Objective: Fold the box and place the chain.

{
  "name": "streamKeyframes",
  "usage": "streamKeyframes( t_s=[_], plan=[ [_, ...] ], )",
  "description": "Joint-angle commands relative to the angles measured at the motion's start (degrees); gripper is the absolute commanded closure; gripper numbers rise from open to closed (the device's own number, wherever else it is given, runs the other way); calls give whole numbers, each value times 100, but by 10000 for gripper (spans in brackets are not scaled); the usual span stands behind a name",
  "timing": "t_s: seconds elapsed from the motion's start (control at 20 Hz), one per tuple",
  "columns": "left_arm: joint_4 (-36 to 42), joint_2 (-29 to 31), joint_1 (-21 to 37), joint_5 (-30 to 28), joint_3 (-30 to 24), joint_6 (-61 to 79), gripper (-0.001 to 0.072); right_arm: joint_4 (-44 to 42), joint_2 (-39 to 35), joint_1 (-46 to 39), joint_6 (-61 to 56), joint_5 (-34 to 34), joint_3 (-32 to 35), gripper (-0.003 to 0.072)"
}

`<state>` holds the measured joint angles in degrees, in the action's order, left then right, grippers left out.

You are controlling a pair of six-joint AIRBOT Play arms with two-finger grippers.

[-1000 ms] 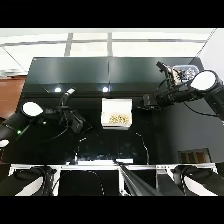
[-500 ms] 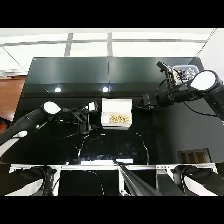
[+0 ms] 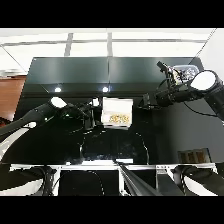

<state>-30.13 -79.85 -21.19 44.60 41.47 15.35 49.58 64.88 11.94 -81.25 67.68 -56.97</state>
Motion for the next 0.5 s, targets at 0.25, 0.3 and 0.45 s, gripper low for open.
streamKeyframes(
  t_s=[0.25,0.3,0.45],
  plan=[
    [-52,-55,-166,184,50,243,1,-2,0,-2,0,-138,2,422],
    [-50,-55,-179,144,50,243,1,-2,0,-2,2,-142,2,422],
    [46,-55,-177,50,50,212,1,2,0,4,2,-219,2,422]
  ],
)
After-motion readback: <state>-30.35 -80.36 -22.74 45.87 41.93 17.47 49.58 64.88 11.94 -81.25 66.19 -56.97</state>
